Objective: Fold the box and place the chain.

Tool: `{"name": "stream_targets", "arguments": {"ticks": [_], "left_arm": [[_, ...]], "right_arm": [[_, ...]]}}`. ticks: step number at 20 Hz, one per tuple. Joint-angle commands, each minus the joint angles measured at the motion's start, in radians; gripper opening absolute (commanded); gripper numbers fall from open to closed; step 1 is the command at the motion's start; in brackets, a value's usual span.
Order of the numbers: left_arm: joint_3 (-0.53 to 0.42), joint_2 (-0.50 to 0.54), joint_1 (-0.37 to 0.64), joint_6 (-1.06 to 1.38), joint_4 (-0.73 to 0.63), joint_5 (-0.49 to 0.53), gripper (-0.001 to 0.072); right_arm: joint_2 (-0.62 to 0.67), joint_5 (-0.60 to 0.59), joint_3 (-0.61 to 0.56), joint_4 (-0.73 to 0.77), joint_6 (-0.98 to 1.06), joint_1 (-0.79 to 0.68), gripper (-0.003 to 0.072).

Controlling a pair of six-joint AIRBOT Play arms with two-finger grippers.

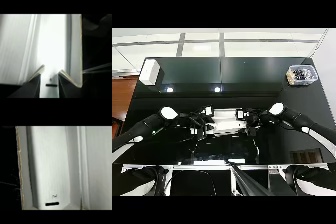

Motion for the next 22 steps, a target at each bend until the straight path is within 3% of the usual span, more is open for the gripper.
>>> {"name": "stream_targets", "arguments": {"ticks": [1, 3, 4, 5, 6, 7, 8, 9, 11, 12, 13, 16, 18, 20, 22], "left_arm": [[0.001, -0.028, -0.029, 0.002, -0.073, 0.006, 0.0266], [0.001, -0.039, -0.028, -0.002, -0.072, 0.009, 0.0261], [0.001, -0.040, -0.027, -0.002, -0.071, 0.010, 0.0101], [0.001, -0.039, -0.024, -0.005, -0.071, 0.009, 0.0028], [0.001, -0.039, -0.024, -0.021, -0.071, 0.010, 0.0083], [0.001, -0.039, -0.024, -0.025, -0.072, 0.010, 0.0314], [0.001, -0.039, -0.023, -0.025, -0.070, 0.002, 0.0310], [0.001, -0.034, -0.021, -0.024, -0.063, 0.002, 0.0148], [0.003, -0.013, -0.016, -0.089, -0.058, 0.011, 0.0303], [0.010, 0.013, 0.012, -0.196, -0.031, 0.003, 0.0178], [0.017, 0.051, 0.060, -0.305, 0.024, -0.035, 0.0028], [0.027, 0.177, 0.244, -0.560, 0.175, -0.219, 0.0025], [0.023, 0.229, 0.382, -0.899, 0.315, -0.293, 0.0024], [-0.011, 0.216, 0.518, -1.247, 0.417, -0.376, 0.0026], [-0.057, 0.151, 0.649, -1.314, 0.336, -0.487, 0.0026]], "right_arm": [[0.000, 0.000, 0.000, 0.000, 0.000, 0.000, 0.0418], [0.000, 0.000, 0.000, 0.000, 0.000, 0.000, 0.0418], [-0.001, 0.000, 0.000, 0.000, 0.000, 0.000, 0.0418], [0.000, 0.000, 0.000, 0.000, 0.000, 0.000, 0.0418], [-0.001, 0.000, 0.000, 0.000, 0.000, 0.000, 0.0418], [0.000, 0.000, 0.000, 0.000, 0.000, 0.000, 0.0418], [0.000, 0.000, 0.000, 0.000, 0.000, 0.000, 0.0418], [0.000, 0.000, 0.000, 0.000, 0.000, 0.000, 0.0418], [-0.001, 0.000, 0.000, 0.000, 0.000, 0.000, 0.0418], [-0.001, 0.000, 0.000, 0.000, 0.000, 0.000, 0.0418], [0.000, 0.000, 0.000, 0.000, 0.000, 0.000, 0.0418], [0.000, 0.000, 0.000, 0.000, 0.000, 0.000, 0.0418], [0.000, 0.000, 0.000, 0.000, 0.000, 0.000, 0.0418], [-0.001, 0.000, 0.000, 0.000, 0.000, 0.000, 0.0418], [0.000, 0.000, 0.000, 0.000, 0.000, 0.000, 0.0418]]}}
